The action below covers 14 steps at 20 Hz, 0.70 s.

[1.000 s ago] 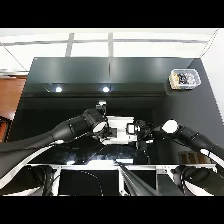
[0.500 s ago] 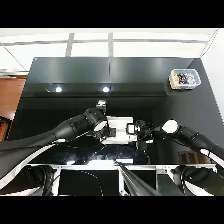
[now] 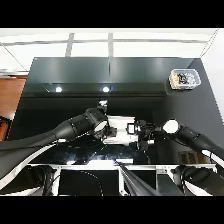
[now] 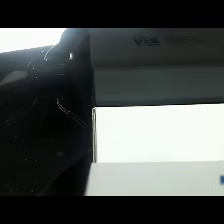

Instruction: Fold the box and place the chain.

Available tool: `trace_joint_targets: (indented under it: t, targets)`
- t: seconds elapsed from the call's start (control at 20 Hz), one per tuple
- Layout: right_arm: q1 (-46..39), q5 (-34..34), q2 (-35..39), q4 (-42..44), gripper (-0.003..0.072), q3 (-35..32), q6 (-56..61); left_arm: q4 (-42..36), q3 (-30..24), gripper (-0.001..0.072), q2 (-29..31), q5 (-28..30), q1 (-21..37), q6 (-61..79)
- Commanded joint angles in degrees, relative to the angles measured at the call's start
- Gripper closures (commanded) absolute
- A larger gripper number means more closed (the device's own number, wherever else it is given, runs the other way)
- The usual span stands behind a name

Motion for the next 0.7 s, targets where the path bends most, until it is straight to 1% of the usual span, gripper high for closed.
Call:
trace_joint_targets:
  t: [0.0,0.1,0.2,0.3,0.5,0.65]
  targets:
    - [-0.04,4.2,4.39,-5.99,0.0052,1.77,6.38,0.37,0.02,0.0683,-0.02,-0.48,0.02,-1.55]
    - [-0.04,6.99,7.34,-12.9,0.0053,2.64,11.34,0.39,0.02,0.0683,-0.02,-0.48,0.02,-1.51]
    - [-0.02,8.74,8.79,-17.14,0.0053,2.64,13.29,0.39,0.02,0.0683,-0.02,-0.44,0.02,-1.49]
    - [-0.02,9.33,8.66,-17.7,0.0053,2.6,13.55,0.5,0.02,0.0682,-0.02,0.0,0.02,-1.46]
    - [-0.02,8.17,8.13,-17.9,0.0054,2.58,13.33,0.52,0.02,0.068,-0.02,0.15,0.02,-1.44]
    - [0.09,8.04,6.73,-15.41,0.0057,2.58,13.33,0.5,0.02,0.068,-0.02,0.11,0.0,-1.44]
